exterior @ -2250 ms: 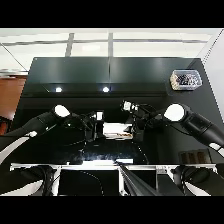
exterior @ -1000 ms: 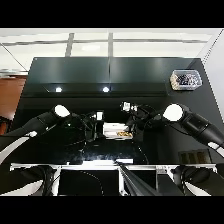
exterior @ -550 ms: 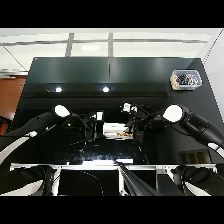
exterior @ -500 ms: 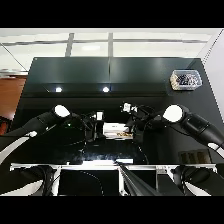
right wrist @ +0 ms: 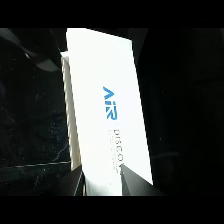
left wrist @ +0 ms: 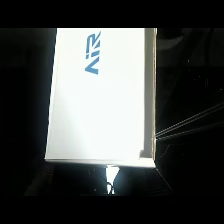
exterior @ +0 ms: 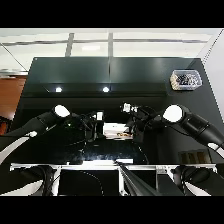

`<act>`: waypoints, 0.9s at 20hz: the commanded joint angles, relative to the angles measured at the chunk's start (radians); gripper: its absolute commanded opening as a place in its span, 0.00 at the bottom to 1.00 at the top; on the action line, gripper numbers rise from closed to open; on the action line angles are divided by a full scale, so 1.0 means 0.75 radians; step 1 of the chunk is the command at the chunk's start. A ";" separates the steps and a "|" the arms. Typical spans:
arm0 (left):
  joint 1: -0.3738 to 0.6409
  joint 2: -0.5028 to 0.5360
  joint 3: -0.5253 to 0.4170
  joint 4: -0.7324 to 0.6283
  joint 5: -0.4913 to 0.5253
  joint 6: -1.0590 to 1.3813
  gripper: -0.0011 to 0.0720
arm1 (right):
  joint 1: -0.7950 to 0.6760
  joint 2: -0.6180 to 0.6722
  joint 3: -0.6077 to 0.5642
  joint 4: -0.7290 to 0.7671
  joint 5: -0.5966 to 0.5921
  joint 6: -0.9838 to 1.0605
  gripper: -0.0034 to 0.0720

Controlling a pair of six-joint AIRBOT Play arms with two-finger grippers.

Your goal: Fold the box and place the chain.

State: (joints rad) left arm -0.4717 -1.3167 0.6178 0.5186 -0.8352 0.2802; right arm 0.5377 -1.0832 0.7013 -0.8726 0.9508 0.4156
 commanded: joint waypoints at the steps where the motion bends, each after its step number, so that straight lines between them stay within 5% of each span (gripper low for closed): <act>1: -0.001 -0.001 0.001 0.000 0.001 0.000 0.51 | 0.001 -0.001 -0.001 0.000 0.001 0.000 0.40; 18: -0.001 -0.001 0.001 0.000 0.001 0.000 0.51 | 0.058 -0.001 -0.012 -0.006 -0.028 0.008 0.40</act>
State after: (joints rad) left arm -0.4717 -1.3167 0.6178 0.5201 -0.8379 0.2813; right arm 0.5793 -1.0832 0.6933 -0.8806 0.9371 0.4187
